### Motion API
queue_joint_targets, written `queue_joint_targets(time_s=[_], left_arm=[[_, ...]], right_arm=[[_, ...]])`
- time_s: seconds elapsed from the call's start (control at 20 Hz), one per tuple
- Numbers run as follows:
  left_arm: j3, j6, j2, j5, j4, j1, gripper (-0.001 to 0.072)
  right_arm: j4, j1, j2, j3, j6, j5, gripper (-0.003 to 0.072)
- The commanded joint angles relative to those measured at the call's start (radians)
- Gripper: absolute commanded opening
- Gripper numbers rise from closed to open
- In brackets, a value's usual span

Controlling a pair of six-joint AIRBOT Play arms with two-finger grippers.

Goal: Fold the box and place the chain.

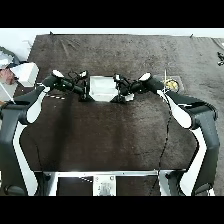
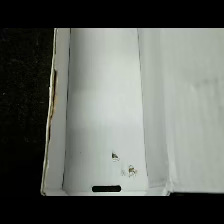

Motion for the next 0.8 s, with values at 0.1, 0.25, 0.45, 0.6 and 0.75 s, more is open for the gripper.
queue_joint_targets(time_s=[0.1, 0.25, 0.45, 0.6, 0.75], left_arm=[[0.0, 0.0, -0.001, 0.001, 0.0, 0.0, 0.037], [0.0, 0.0, -0.001, 0.001, 0.0, 0.0, 0.037], [0.0, 0.0, -0.001, 0.0, 0.0, 0.0, 0.037], [0.0, 0.0, -0.001, -0.001, 0.0, 0.0, 0.037], [0.0, 0.0, -0.001, -0.001, 0.0, 0.0, 0.037]], right_arm=[[0.001, 0.001, 0.001, 0.0, 0.0, 0.003, 0.0119], [0.002, 0.0, 0.001, 0.0, 0.0, 0.01, 0.0177], [-0.007, -0.005, 0.01, 0.001, -0.003, 0.033, 0.0588], [-0.023, -0.023, 0.041, 0.0, -0.003, 0.051, 0.0598], [-0.131, -0.037, 0.085, 0.0, 0.004, 0.051, 0.0598]])
